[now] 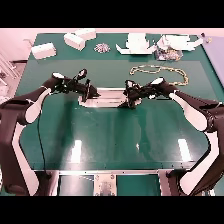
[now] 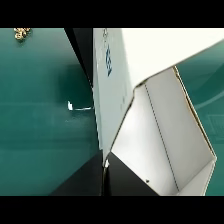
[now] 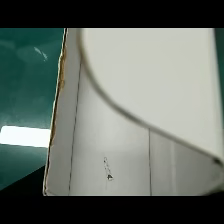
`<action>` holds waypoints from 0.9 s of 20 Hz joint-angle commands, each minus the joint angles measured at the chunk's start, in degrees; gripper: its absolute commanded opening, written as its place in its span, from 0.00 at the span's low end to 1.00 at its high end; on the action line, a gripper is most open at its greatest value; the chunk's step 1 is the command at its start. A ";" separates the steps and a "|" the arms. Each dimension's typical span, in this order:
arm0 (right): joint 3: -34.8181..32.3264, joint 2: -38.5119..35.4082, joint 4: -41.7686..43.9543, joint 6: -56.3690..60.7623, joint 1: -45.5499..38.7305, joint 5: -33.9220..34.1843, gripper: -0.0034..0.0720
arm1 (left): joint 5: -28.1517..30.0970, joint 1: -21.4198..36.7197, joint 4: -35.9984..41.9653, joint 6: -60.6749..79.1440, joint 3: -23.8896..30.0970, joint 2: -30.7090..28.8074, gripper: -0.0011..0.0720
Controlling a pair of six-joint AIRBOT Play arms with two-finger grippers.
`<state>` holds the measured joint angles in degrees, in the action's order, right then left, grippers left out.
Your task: Fold the box and place the chain.
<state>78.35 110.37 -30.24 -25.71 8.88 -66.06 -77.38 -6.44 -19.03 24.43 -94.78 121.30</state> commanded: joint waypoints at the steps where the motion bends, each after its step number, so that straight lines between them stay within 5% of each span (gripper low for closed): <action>1: -0.02 0.02 0.00 -0.02 -0.04 -0.04 0.83 | 0.02 0.07 0.00 0.02 -0.04 -0.04 0.04; 18: -0.02 0.02 0.00 -0.02 -0.04 -0.04 0.83 | 0.02 0.07 1.14 0.02 -0.09 -0.04 0.04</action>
<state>78.35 110.37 -30.26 -25.74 8.88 -66.11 -77.47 -6.44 -18.72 24.32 -94.80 121.30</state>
